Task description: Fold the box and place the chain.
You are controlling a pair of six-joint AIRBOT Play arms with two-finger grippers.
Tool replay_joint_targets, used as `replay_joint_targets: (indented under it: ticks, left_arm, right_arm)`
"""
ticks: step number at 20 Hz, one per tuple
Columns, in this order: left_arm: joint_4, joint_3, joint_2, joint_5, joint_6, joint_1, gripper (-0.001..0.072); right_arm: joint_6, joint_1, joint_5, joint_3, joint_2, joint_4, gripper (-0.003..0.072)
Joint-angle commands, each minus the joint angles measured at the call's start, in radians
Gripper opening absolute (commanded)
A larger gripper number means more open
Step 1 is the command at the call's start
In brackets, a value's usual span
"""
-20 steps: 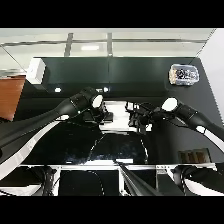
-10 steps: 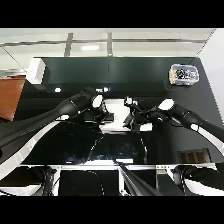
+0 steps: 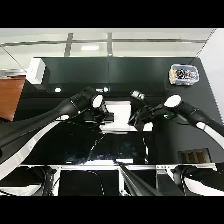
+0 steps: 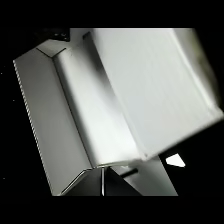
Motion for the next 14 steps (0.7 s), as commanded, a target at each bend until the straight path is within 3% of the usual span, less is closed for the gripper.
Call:
replay_joint_targets:
  ticks: [1,2,4,6,8,10,14]
  left_arm:
    - [0.003,0.001,0.0,-0.002,0.0,0.001,0.0025]
    - [0.003,0.001,0.0,-0.002,0.0,0.001,0.0025]
    - [0.002,0.001,0.0,-0.005,0.0,0.0,0.0025]
    - [0.002,0.001,0.0,-0.006,0.0,0.0,0.0025]
    - [0.003,0.001,0.0,-0.003,0.0,0.0,0.0026]
    - [0.002,0.001,0.0,-0.002,0.0,0.0,0.0026]
    - [0.002,0.001,0.0,-0.002,0.0,0.0,0.0025]
  right_arm:
    - [0.42,-0.148,0.222,0.084,0.087,-0.203,0.0015]
    - [0.435,-0.223,0.287,0.118,0.119,-0.254,0.0015]
    - [0.569,-0.382,0.308,0.13,0.161,-0.329,0.0015]
    - [0.706,-0.55,0.238,0.102,0.16,-0.384,0.0016]
    - [0.825,-0.677,0.138,0.019,0.154,-0.344,0.0015]
    - [0.841,-0.738,0.138,-0.065,0.117,-0.251,0.0015]
    - [0.646,-0.684,0.237,-0.147,-0.039,-0.089,0.0015]
